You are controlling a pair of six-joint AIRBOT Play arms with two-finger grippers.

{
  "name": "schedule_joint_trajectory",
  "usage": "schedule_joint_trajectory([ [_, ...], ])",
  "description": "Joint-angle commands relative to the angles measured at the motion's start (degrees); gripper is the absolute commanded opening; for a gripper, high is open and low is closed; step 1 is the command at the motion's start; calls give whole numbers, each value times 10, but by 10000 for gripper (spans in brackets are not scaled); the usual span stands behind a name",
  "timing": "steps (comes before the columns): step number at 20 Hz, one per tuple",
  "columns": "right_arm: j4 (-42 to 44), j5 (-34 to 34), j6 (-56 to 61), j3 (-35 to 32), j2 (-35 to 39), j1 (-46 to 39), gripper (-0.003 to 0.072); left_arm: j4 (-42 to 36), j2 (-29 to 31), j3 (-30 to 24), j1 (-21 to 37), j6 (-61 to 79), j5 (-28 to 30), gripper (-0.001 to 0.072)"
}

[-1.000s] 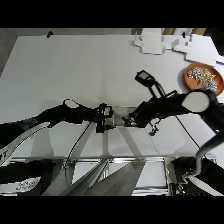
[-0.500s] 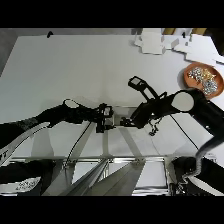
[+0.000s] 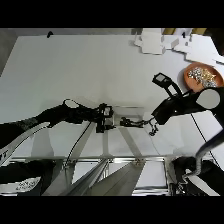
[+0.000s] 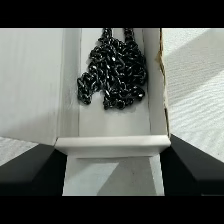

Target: Fold the box and place the chain.

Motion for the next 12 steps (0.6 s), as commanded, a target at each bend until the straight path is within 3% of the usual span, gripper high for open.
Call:
schedule_joint_trajectory([
  [1,-19,-54,-52,-66,-3,-19,198,0,0,0,0,0,0,136],
  [4,-38,-97,-53,-109,-6,-19,198,0,0,0,0,0,0,136],
  [12,-38,-139,-59,-142,-7,17,196,0,0,0,0,0,0,136],
])
